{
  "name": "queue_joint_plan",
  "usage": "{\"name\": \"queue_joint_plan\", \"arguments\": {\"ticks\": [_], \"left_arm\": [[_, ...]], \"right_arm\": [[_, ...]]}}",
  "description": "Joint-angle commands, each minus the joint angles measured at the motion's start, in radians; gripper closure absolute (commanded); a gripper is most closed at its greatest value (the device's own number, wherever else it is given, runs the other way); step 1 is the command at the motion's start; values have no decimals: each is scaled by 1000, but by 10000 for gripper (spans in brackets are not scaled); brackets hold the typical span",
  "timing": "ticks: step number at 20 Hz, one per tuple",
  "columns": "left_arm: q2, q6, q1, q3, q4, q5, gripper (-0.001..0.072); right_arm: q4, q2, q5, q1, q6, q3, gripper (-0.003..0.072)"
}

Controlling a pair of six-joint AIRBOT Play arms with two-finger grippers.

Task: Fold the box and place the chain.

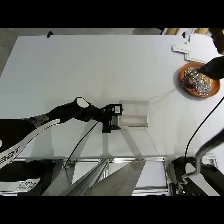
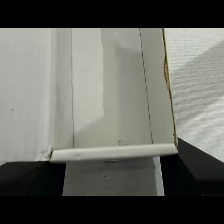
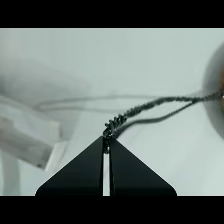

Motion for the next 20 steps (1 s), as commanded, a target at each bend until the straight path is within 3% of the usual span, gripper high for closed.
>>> {"name": "queue_joint_plan", "arguments": {"ticks": [1, 6, 10, 14, 20], "left_arm": [[0, 0, 0, 1, 0, 0, 399], [0, 0, 0, 1, 0, 0, 399], [0, 0, 0, 1, 0, 0, 399], [0, 0, 0, 1, 0, 0, 399], [0, 0, 0, 1, 0, 0, 399]], "right_arm": [[11, 134, 23, 98, 17, -89, 672], [63, 303, -32, 209, 49, -306, 672], [201, 394, -196, 343, 38, -511, 671], [136, 383, -411, 552, 45, -661, 672], [87, 243, -582, 743, 79, -688, 672]]}}
